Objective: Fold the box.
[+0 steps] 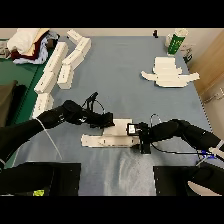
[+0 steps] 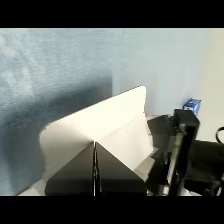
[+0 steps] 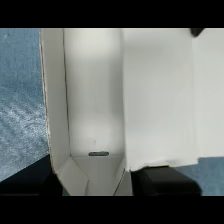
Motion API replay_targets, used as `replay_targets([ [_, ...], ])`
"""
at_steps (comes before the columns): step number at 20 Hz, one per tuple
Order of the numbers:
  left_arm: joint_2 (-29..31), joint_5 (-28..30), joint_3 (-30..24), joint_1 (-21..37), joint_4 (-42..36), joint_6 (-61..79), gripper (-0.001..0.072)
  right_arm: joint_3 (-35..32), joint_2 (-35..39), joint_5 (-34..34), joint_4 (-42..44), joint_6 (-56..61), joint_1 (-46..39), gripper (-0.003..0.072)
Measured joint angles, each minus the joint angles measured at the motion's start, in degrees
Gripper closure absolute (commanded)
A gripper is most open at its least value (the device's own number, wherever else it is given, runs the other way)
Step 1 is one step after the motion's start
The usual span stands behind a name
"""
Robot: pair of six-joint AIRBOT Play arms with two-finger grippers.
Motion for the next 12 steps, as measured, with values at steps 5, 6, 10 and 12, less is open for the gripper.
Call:
replay_targets([
  [5,-1.1,-0.5,0.3,0.1,1.6,-2.2,0.0695,0.0,0.0,0.0,-0.1,0.0,0.0,0.0243],
  [6,-1.1,-0.9,0.7,0.1,1.9,-2.2,0.0696,0.0,0.0,0.0,-0.1,0.0,0.0,0.0243],
  [10,1.7,-4.2,4.0,0.4,2.2,0.9,0.0696,0.0,0.0,0.0,-0.2,0.0,0.0,0.0243],
  [12,5.0,-6.4,5.6,0.7,2.7,4.3,0.0696,0.0,0.0,0.0,-0.2,0.0,0.0,0.0243],
])
